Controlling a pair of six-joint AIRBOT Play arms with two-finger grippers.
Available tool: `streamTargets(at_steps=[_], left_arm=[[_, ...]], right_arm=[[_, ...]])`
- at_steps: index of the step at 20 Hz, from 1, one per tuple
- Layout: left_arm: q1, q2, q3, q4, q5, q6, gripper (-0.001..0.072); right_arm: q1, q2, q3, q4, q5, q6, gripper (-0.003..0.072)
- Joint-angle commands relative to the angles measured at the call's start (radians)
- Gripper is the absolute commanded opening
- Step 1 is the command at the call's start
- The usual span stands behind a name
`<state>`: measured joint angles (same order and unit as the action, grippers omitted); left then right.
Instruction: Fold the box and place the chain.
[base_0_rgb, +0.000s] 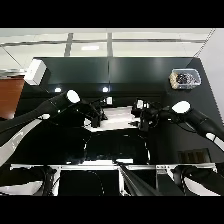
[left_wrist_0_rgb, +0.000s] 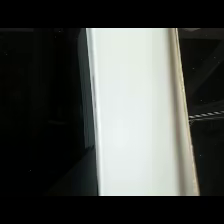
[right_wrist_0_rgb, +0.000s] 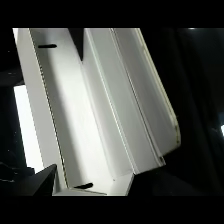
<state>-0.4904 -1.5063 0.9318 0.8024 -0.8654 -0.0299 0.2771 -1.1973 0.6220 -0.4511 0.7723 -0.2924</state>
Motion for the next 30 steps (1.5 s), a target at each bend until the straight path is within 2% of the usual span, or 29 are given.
streamTargets(at_steps=[1,5,16,30], left_arm=[[0.0,0.0,0.001,0.0,-0.002,0.0,0.0026],[-0.001,0.0,0.001,0.0,-0.002,0.0,0.0026],[0.0,0.0,0.001,0.0,-0.002,0.0,0.0026],[-0.001,0.0,0.001,0.0,-0.003,0.0,0.0026]], right_arm=[[0.009,-0.047,0.017,0.007,0.069,-0.039,0.072],[0.058,-0.054,0.003,-0.024,0.051,-0.041,0.072],[0.059,-0.055,-0.028,-0.048,-0.009,-0.041,0.072],[0.06,-0.107,-0.028,-0.063,-0.01,-0.041,0.072]])
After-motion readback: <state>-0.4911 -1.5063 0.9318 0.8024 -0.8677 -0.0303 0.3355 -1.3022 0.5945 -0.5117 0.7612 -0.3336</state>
